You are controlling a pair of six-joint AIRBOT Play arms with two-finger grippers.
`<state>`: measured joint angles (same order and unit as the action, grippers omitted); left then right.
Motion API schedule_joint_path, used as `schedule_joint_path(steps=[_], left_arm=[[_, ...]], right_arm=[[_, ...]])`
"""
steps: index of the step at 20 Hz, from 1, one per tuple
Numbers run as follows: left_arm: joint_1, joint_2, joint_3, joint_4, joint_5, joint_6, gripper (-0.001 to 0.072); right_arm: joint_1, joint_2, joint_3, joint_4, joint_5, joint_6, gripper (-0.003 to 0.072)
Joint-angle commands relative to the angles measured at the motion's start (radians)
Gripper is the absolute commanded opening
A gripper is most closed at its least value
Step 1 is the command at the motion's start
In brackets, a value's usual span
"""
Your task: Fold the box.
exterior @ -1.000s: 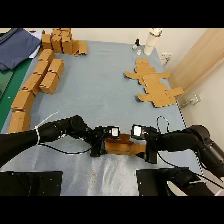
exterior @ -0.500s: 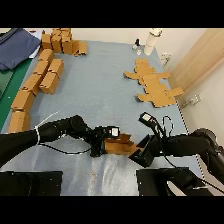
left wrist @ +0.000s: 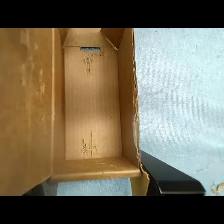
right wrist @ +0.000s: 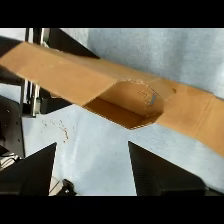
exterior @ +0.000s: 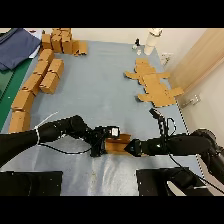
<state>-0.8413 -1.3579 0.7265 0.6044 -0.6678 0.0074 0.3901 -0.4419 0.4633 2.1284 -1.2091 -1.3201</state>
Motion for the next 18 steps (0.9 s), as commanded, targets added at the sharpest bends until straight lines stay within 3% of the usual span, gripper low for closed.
schedule_joint_path(steps=[1, 6, 11, 18], left_arm=[[0.01, 0.034, 0.002, 0.01, -0.021, -0.029, 0.0474], [0.135, 0.137, -0.006, 0.202, -0.141, -0.251, 0.0474], [0.237, 0.159, -0.024, 0.201, -0.171, -0.233, 0.0474], [0.243, 0.159, -0.085, 0.105, -0.155, -0.124, 0.0474]], right_arm=[[0.001, 0.0, 0.001, 0.008, 0.031, 0.049, 0.0706], [0.001, -0.002, 0.0, 0.007, 0.038, 0.127, 0.0706], [0.001, -0.015, 0.0, 0.007, 0.076, 0.128, 0.0703], [0.001, -0.135, 0.001, 0.028, 0.109, 0.169, 0.0688]])
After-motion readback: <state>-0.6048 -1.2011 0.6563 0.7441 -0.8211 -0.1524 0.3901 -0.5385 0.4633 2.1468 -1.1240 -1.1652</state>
